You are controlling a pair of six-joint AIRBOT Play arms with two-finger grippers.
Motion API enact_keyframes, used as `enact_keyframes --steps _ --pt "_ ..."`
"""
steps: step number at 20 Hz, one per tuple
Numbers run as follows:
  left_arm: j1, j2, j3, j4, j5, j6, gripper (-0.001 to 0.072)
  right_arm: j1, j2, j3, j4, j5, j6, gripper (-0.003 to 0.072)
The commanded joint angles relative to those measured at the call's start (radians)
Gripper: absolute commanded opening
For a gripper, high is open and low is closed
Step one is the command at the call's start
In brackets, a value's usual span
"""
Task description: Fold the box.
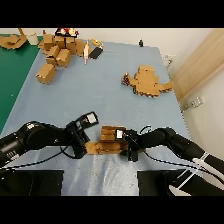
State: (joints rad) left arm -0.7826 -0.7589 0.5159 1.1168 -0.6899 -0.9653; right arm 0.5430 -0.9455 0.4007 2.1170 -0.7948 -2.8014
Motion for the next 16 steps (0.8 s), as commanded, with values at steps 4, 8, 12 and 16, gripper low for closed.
enact_keyframes --steps 4,8,12,16 --pt "0.373 0.055 -0.089 0.069 -0.189 -0.638 0.0009 0.000 -0.001 0.000 0.000 0.000 0.000 0.0443" --pt "0.535 0.054 -0.136 -0.170 -0.221 -0.489 0.0009 0.000 -0.001 0.000 0.000 0.000 0.000 0.0444" --pt "0.473 0.054 -0.156 -0.243 -0.225 -0.489 0.0009 0.000 -0.001 0.000 0.000 0.000 0.000 0.0444" --pt "0.394 0.047 -0.170 -0.246 -0.180 -0.528 0.0009 0.000 -0.001 0.000 0.000 0.000 0.000 0.0443"
